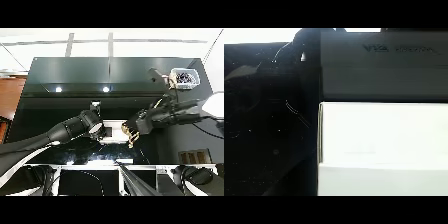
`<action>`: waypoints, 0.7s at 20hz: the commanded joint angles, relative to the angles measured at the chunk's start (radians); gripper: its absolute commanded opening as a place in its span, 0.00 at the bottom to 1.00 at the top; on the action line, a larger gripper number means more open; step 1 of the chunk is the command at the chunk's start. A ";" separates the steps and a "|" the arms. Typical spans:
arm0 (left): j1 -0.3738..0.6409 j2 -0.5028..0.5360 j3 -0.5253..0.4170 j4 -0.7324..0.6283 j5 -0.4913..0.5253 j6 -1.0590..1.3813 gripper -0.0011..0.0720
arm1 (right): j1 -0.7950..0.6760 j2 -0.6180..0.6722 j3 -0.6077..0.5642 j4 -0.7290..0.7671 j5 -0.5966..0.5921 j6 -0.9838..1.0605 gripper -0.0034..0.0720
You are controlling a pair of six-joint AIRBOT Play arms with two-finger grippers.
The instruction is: Fold the box and place the chain.
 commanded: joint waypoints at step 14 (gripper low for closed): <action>0.001 0.000 0.000 0.000 -0.003 0.000 0.06 | -0.504 0.119 -0.263 -0.276 -0.140 -0.405 0.76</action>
